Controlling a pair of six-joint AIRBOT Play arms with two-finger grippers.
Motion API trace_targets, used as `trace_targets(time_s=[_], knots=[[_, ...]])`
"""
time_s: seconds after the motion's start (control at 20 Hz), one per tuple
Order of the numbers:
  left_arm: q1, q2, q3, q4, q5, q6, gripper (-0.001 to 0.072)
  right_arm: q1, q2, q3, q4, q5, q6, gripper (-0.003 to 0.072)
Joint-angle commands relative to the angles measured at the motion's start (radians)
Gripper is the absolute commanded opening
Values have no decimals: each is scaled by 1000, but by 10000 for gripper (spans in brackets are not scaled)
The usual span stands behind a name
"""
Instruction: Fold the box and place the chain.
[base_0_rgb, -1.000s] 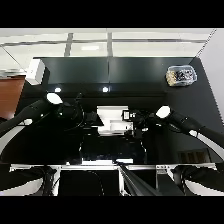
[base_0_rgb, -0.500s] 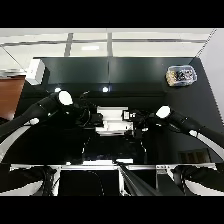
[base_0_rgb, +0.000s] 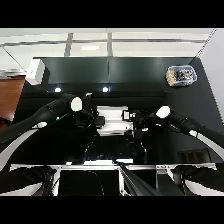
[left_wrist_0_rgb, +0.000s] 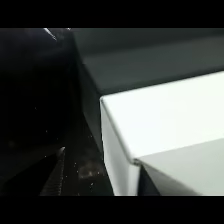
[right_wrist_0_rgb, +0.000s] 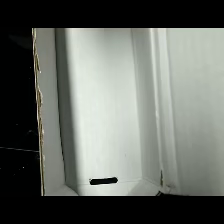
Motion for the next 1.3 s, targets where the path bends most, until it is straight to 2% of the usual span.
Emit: trace_targets(time_s=[0.0, 0.15, 0.45, 0.7, 0.75, 0.85, 0.9, 1.05, 1.1, 1.15, 1.2, 1.25], knots=[[-64, -2, 47, 154, -18, -155, 484, 1, -1, 0, 0, 0, 0, 431], [-104, -8, 76, 247, -40, -252, 484, 1, -1, 0, 0, 0, 0, 431], [-123, -89, 135, 238, -108, -281, 484, 1, -1, 0, 0, 0, 0, 431], [-134, -99, 143, 198, -93, -285, 484, 1, -1, 0, 0, 0, 0, 431], [-134, -99, 143, 198, -95, -290, 456, 1, -1, 0, 0, 0, 0, 430], [-135, -99, 143, 195, -92, -300, 76, 1, -1, 0, 0, 0, 0, 431], [-135, -99, 143, 187, -89, -300, 29, 1, -1, 0, 0, 0, 0, 431], [-135, -99, 143, 181, -88, -300, 29, 1, -1, 0, 0, 0, 0, 431], [-135, -99, 143, 179, -88, -300, 40, 1, -1, 0, 0, 0, 0, 431], [-134, -99, 143, 179, -87, -300, 184, 1, -1, 0, 0, 0, 0, 431], [-134, -99, 143, 179, -88, -301, 450, 1, -1, 0, 0, 0, 0, 431], [-134, -99, 143, 179, -89, -303, 546, 1, -1, 0, 0, 0, 0, 431]])
